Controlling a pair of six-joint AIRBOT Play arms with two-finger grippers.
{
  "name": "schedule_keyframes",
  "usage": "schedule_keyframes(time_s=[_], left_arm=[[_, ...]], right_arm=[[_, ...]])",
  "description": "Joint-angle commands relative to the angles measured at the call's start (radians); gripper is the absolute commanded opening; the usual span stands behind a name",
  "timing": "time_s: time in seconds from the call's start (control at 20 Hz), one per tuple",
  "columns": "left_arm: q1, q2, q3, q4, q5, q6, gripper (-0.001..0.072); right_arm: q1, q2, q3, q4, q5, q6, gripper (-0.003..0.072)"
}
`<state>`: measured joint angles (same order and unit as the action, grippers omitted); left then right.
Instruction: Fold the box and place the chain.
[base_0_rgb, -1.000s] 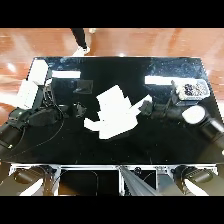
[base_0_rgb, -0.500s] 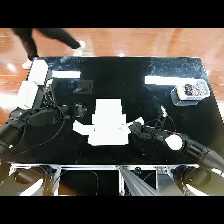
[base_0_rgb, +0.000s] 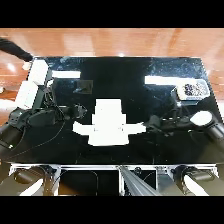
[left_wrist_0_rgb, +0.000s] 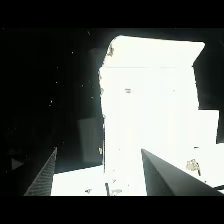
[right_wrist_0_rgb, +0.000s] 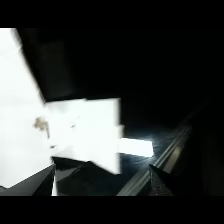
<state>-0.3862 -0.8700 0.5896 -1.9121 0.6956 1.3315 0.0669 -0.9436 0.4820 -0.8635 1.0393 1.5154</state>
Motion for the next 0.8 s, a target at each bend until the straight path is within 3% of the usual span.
schedule_keyframes(time_s=[0.0, 0.1, 0.25, 0.55, 0.75], left_arm=[[0.0, 0.0, 0.001, 0.0, 0.005, 0.0, 0.0609], [0.0, 0.0, 0.001, 0.0, 0.006, 0.0, 0.0609], [0.0, 0.0, 0.001, 0.0, 0.01, 0.0, 0.0609], [0.0, 0.0, 0.001, -0.008, 0.009, 0.0, 0.0609], [0.0, 0.0, 0.001, -0.009, 0.01, 0.0, 0.0609]], right_arm=[[-0.292, -0.056, 0.03, 0.0, 0.165, -0.2, 0.07], [-0.314, -0.151, 0.034, 0.092, 0.172, -0.32, 0.07], [-0.256, -0.316, 0.059, 0.316, 0.287, -0.552, 0.0698], [-0.049, -0.465, 0.147, 0.306, 0.213, -0.595, 0.0698], [0.069, -0.492, 0.154, 0.311, 0.168, -0.595, 0.0698]])
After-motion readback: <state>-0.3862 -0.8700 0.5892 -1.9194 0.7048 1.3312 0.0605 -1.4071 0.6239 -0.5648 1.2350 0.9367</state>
